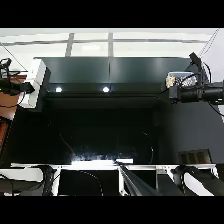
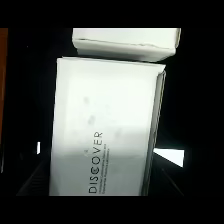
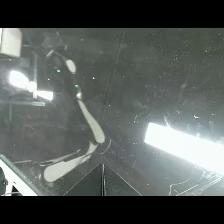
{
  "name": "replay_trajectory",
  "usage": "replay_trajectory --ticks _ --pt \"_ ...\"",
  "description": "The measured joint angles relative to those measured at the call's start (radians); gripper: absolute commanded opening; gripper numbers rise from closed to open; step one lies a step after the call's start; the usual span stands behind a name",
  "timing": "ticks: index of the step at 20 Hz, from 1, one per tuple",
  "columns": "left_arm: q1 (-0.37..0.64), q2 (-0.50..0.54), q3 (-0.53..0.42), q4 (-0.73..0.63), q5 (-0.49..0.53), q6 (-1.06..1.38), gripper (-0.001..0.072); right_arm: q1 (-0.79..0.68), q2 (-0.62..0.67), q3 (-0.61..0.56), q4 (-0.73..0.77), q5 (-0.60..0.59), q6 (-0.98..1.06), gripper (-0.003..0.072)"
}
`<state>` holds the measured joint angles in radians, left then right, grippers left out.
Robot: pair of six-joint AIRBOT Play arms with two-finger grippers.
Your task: Fold the box and place the chain.
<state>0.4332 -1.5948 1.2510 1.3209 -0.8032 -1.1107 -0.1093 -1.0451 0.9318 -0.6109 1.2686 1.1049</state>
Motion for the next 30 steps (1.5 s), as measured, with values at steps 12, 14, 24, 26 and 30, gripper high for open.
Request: replay_trajectory --ticks 12,14,24,26,30 --pt "-0.145 0.303 0.135 0.045 -0.457 -0.410 0.0027 -0.023 0.100 0.161 -0.274 0.037 0.122 0.0015" --pt "-0.240 0.411 0.049 0.051 -0.438 -0.436 0.0027 -0.024 0.201 0.093 -0.334 -0.027 0.136 0.0015" --pt "-0.597 0.854 -0.536 0.055 -0.026 -0.464 0.0029 -0.026 0.537 -0.372 -0.427 -0.405 0.161 0.0018" --pt "-0.608 0.869 -0.560 0.056 -0.006 -0.464 0.0029 -0.026 0.546 -0.387 -0.432 -0.409 0.164 0.0018" --pt "-0.617 0.881 -0.578 0.056 0.008 -0.465 0.0029 -0.026 0.553 -0.399 -0.433 -0.417 0.164 0.0017"
